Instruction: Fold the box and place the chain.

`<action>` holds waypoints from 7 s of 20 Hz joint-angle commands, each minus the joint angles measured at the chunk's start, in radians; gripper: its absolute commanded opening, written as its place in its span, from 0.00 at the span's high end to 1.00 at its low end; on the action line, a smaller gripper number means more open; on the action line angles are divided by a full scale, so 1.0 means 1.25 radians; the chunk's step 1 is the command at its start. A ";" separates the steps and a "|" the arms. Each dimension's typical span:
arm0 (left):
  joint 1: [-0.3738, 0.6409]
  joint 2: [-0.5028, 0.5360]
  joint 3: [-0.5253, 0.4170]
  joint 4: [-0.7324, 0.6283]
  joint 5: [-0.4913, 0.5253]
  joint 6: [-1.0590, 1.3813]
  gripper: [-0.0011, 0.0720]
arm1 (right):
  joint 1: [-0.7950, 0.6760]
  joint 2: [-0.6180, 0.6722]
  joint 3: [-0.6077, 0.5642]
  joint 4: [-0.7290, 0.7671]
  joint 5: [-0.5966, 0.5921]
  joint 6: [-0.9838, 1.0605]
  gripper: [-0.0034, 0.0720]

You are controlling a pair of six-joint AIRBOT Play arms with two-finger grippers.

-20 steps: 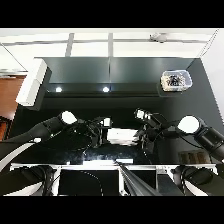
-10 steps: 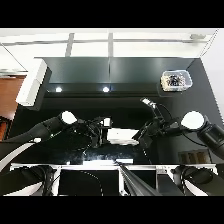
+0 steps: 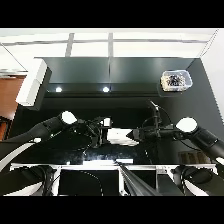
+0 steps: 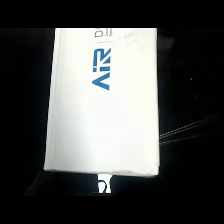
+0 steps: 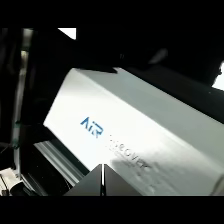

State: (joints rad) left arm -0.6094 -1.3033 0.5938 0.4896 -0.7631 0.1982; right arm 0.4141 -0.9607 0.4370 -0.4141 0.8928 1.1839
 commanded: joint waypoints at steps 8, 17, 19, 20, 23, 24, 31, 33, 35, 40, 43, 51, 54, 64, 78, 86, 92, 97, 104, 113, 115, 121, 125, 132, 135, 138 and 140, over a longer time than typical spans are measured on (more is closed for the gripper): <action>0.000 -0.001 0.001 0.000 0.000 0.000 0.53 | 0.000 -0.077 -0.007 -0.055 -0.020 0.008 0.93; 0.001 0.008 0.001 0.003 0.000 -0.002 0.42 | -0.035 -0.006 0.111 -0.053 0.193 -0.056 0.93; 0.001 0.035 0.001 0.042 0.001 -0.024 0.21 | -0.099 0.045 0.155 -0.087 0.273 -0.056 0.93; 0.002 0.056 0.001 0.088 0.002 -0.059 0.00 | -0.143 0.073 0.175 -0.125 0.308 -0.056 0.93; 0.024 0.132 0.001 0.257 -0.007 -0.245 0.01 | -0.300 0.142 0.195 -0.218 0.367 -0.056 0.93; 0.031 0.159 0.001 0.298 -0.018 -0.295 0.01 | -0.352 0.157 0.195 -0.240 0.375 -0.056 0.93; -0.066 0.183 0.069 0.283 -0.044 -0.383 0.01 | -0.493 0.170 0.193 -0.274 0.306 -0.056 0.93; -0.108 0.135 0.104 0.262 -0.003 -0.385 0.01 | -0.493 0.170 0.193 -0.275 0.306 -0.056 0.93; -0.131 0.085 0.143 0.245 -0.002 -0.394 0.01 | -0.493 0.170 0.193 -0.277 0.310 -0.056 0.93; -0.136 0.036 0.171 0.234 0.000 -0.401 0.01 | -0.493 0.170 0.193 -0.277 0.309 -0.056 0.93; -0.136 0.036 0.171 0.233 -0.001 -0.401 0.01 | -0.493 0.170 0.193 -0.277 0.307 -0.056 0.93; -0.136 0.021 0.170 0.229 -0.010 -0.417 0.01 | -0.493 0.170 0.193 -0.277 0.306 -0.056 0.93; -0.136 0.009 0.170 0.229 -0.027 -0.417 0.01 | -0.493 0.170 0.193 -0.277 0.306 -0.056 0.93; -0.160 -0.042 0.170 0.239 0.026 -0.416 0.01 | -0.493 0.170 0.193 -0.277 0.304 -0.056 0.93; -0.126 0.013 0.154 0.449 -0.013 -0.614 0.58 | -0.493 0.170 0.193 -0.277 0.318 -0.056 0.93; 0.544 0.330 -0.068 0.652 -0.326 -0.724 0.58 | -0.493 0.170 0.193 -0.277 0.323 -0.056 0.93; 0.935 0.334 -0.054 0.571 -0.191 -0.731 0.59 | -0.493 0.170 0.193 -0.277 0.307 -0.056 0.93; 1.081 0.325 0.040 0.649 -0.111 -0.794 0.59 | -0.493 0.169 0.192 -0.276 0.306 -0.056 0.93; 1.085 0.161 0.106 0.615 -0.078 -0.790 0.59 | -0.493 0.169 0.174 -0.277 0.303 -0.054 0.93; 0.969 -0.011 0.189 0.615 0.031 -0.793 0.58 | -0.493 0.169 0.174 -0.277 0.295 -0.012 0.93; 0.969 -0.012 0.203 0.618 0.032 -0.821 0.06 | -0.492 0.169 0.174 -0.276 0.305 -0.010 0.93; 0.968 0.065 0.306 0.693 -0.230 -0.934 0.01 | -0.492 0.169 0.179 -0.277 0.344 -0.010 0.93; 0.953 0.153 0.365 0.667 -0.386 -1.201 0.12 | -0.492 0.169 0.271 -0.284 0.355 0.005 0.93; 0.645 0.350 0.272 0.562 -0.311 -1.293 0.95 | -0.345 0.174 0.378 -0.585 0.298 0.126 0.93; 0.381 0.451 0.118 0.701 -0.120 -1.244 0.95 | -0.226 0.202 0.247 -0.673 0.098 0.219 0.94; 0.301 0.485 0.037 0.763 -0.099 -1.333 0.95 | -0.176 0.206 0.166 -0.799 -0.027 0.250 0.93; 0.303 0.500 0.010 0.703 -0.075 -1.333 0.95 | -0.177 0.206 0.166 -0.815 -0.027 0.250 0.93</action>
State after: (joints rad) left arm -0.1566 -0.7250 0.6838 1.3762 -0.9413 -1.4319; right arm 0.1555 -0.7082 0.6872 -1.3235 0.9607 1.4548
